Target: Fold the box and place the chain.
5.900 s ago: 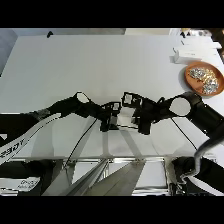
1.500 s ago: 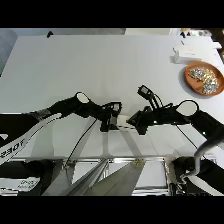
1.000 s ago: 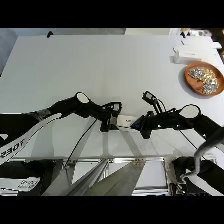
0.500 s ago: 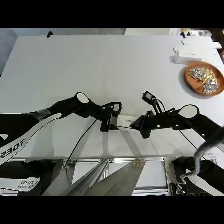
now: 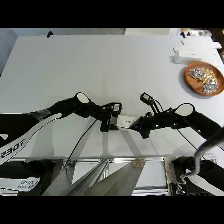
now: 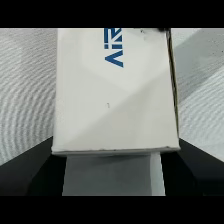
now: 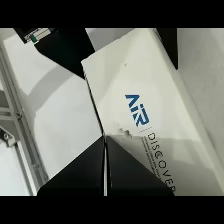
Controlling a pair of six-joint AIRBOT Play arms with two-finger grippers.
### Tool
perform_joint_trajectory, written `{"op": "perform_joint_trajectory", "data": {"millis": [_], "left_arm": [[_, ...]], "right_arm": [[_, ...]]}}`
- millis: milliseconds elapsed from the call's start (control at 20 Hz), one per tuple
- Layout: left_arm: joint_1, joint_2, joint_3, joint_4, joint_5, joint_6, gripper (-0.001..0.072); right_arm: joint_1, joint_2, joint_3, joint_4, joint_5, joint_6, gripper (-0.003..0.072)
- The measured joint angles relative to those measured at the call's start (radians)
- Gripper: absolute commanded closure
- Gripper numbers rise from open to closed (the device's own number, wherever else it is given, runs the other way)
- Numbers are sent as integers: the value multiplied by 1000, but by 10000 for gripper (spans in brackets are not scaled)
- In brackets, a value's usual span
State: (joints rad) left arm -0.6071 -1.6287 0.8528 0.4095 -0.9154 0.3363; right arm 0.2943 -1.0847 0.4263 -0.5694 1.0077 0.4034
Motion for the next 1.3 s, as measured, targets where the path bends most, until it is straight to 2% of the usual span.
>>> {"op": "perform_joint_trajectory", "data": {"millis": [250,550,650,800,950,1050,1300], "left_arm": [[1,0,0,-6,-1,-7,537],[1,0,0,-4,-1,-3,537],[1,0,0,-3,-2,-3,537],[1,0,0,-5,-9,-3,537],[1,2,0,-4,-29,-4,550],[3,13,0,-8,-37,-5,707],[40,137,0,7,-42,-59,707]], "right_arm": [[1,100,23,-22,27,14,666],[1,241,129,-44,-28,105,666],[1,274,154,-130,-44,184,667],[1,298,172,-341,-52,372,667],[1,308,180,-547,-11,571,666],[1,311,182,-618,30,647,666],[1,313,183,-692,105,754,666]]}}
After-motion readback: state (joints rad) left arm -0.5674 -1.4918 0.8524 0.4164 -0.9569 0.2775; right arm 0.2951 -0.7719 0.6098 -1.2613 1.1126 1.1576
